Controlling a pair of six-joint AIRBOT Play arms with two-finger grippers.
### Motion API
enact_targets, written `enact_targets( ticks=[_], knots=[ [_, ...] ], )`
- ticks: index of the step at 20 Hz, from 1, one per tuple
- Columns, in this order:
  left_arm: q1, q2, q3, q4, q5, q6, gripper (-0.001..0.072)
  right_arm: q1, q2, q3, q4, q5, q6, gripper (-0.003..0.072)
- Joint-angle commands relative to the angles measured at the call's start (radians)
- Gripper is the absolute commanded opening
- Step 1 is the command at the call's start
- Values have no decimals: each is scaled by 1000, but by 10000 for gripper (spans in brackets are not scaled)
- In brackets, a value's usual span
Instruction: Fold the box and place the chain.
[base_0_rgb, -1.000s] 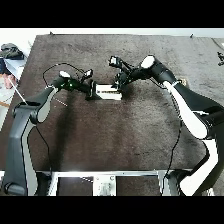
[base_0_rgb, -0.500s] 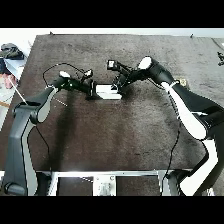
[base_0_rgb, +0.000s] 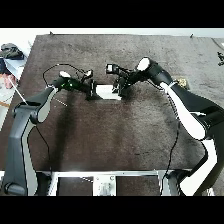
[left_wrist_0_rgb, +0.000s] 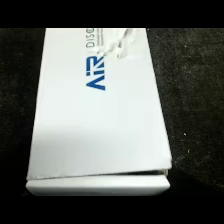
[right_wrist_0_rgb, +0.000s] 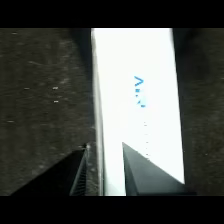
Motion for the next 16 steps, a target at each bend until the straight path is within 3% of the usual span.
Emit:
enact_targets(
  ticks=[1, 4, 5, 6, 7, 16],
  knots=[
    [0, 1, 1, 0, 0, -2, 278, -19, 1, 0, 106, 29, 0, 264],
    [0, 1, 1, 0, 0, -2, 278, -62, 5, 0, 264, 29, 1, 263],
    [0, 1, 1, 0, 0, -2, 279, -74, 5, 0, 308, 29, 4, 224],
    [0, 1, 1, 0, 0, -2, 279, -82, 5, 0, 325, 32, 5, 25],
    [0, 1, 1, 0, 0, -2, 279, -84, 3, 0, 320, 35, 11, -14],
    [0, 1, 1, 0, 0, -2, 278, -82, -96, 0, 153, 61, 190, -14]
  ],
)
